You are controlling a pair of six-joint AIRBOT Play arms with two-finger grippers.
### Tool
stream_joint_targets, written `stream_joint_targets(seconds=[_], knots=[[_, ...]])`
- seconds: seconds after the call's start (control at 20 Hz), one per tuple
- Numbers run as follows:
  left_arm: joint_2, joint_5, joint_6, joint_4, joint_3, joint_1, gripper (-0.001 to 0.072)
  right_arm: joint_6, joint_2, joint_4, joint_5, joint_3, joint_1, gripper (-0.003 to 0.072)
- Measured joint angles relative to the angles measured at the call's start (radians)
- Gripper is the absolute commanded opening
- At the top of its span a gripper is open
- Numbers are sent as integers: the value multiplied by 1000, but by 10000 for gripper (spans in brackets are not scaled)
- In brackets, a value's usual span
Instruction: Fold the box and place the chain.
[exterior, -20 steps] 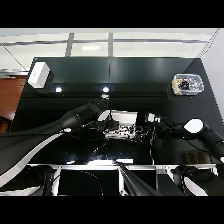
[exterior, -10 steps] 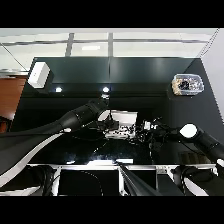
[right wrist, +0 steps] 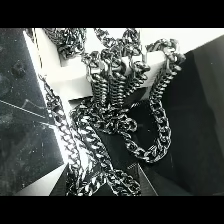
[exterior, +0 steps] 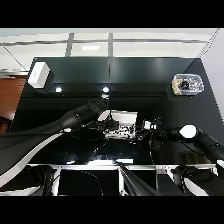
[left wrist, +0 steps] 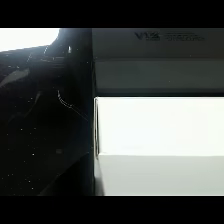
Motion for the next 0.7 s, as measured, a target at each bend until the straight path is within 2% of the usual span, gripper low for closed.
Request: stream_joint_targets(seconds=[0.05, 0.1, 0.4, 0.55, 0.7], knots=[[0, 0, 0, 0, 0, 0, 30, 0, 0, -1, 1, 0, 0, 100], [0, 0, 0, 0, 0, 0, 30, 0, 0, -1, 2, 0, 0, 15], [0, 0, 0, 0, 0, 0, 30, 18, 9, -10, 30, 5, 0, 14], [0, 0, 0, 0, 0, 0, 30, 130, 31, -35, 45, 47, 0, 14], [0, 0, 0, 0, 0, 0, 30, 317, 56, -105, 101, 142, -1, 14]])
